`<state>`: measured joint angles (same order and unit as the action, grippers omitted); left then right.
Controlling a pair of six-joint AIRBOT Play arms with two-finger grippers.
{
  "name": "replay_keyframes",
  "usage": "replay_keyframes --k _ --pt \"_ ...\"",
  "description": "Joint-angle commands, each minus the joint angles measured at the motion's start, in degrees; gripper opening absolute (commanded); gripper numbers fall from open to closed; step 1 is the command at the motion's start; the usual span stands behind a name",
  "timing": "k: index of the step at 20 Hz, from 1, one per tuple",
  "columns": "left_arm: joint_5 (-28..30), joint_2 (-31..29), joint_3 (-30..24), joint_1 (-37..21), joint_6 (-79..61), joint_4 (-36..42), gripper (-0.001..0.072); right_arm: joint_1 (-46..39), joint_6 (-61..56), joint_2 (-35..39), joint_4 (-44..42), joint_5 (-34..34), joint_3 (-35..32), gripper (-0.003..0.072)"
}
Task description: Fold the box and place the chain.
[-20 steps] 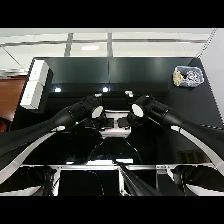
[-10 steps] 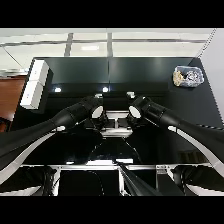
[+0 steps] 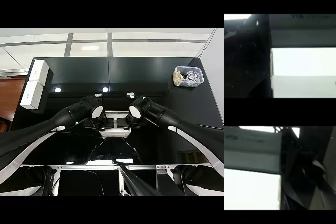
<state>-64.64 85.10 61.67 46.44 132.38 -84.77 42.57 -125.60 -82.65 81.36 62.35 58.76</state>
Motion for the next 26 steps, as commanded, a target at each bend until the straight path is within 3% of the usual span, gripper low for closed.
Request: replay_keyframes --k 1,12,15,16,21,22,24,26 --pt "0.07 0.00 0.04 -0.04 0.07 0.20 0.0024 0.07 0.26 0.00 -0.57 -0.87 0.02 0.0268" --pt "0.07 0.00 0.04 -0.04 0.07 0.20 0.0024 0.07 -0.44 -1.22 -1.66 0.66 0.02 0.0267" --pt "0.04 0.00 0.04 -0.04 0.07 0.20 0.0024 0.07 -0.39 -1.84 -2.08 1.55 0.02 0.0157" --pt "0.07 0.00 0.04 -0.04 0.07 0.20 0.0024 0.07 -0.39 -1.81 -2.03 1.55 0.02 0.0021" --pt "0.09 0.00 0.04 -0.04 0.07 0.20 0.0024 0.07 -0.39 -1.77 -1.81 1.53 0.02 0.0021" --pt "0.07 0.00 0.04 -0.04 0.07 0.20 0.0024 0.07 -0.42 -1.75 -1.77 1.51 0.04 0.0025" --pt "0.09 0.00 0.04 -0.04 0.09 0.20 0.0024 0.07 -0.46 -1.33 -1.86 1.57 0.09 0.0330" --pt "0.09 0.00 0.04 -0.04 0.07 0.20 0.0024 0.07 0.50 -0.11 -1.79 2.19 0.46 0.0350"
